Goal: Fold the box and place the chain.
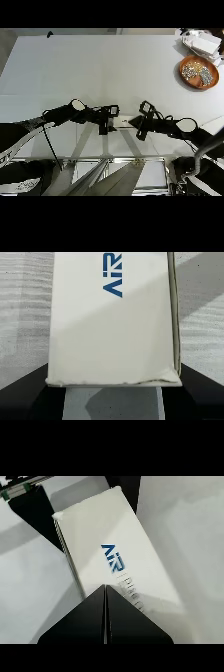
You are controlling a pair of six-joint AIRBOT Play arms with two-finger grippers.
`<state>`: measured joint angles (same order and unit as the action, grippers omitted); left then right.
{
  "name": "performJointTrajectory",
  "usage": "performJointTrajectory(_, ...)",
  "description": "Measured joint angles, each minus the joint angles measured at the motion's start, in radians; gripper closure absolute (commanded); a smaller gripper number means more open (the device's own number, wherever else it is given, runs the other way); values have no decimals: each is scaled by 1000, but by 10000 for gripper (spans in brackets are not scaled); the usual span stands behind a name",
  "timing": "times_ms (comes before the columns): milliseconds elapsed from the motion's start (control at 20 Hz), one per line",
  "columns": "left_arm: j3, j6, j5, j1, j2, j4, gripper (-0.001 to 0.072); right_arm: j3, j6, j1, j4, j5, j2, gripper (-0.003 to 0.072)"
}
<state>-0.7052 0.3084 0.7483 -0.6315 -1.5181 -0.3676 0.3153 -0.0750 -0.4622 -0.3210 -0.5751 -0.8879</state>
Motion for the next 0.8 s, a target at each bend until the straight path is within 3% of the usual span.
performJointTrajectory(150,0,3,0,0,0,-1,233,103,-198,10,-97,-31,53,674)
performJointTrajectory(250,0,3,-1,0,0,-2,233,175,-458,46,-271,-88,79,674)
performJointTrajectory(500,0,5,-3,0,0,-3,233,296,-1095,240,-801,-471,101,674)
performJointTrajectory(650,0,6,0,0,0,-3,233,317,-1295,388,-1049,-718,103,674)
performJointTrajectory(800,0,5,0,0,0,-4,233,325,-1395,512,-1167,-869,104,674)
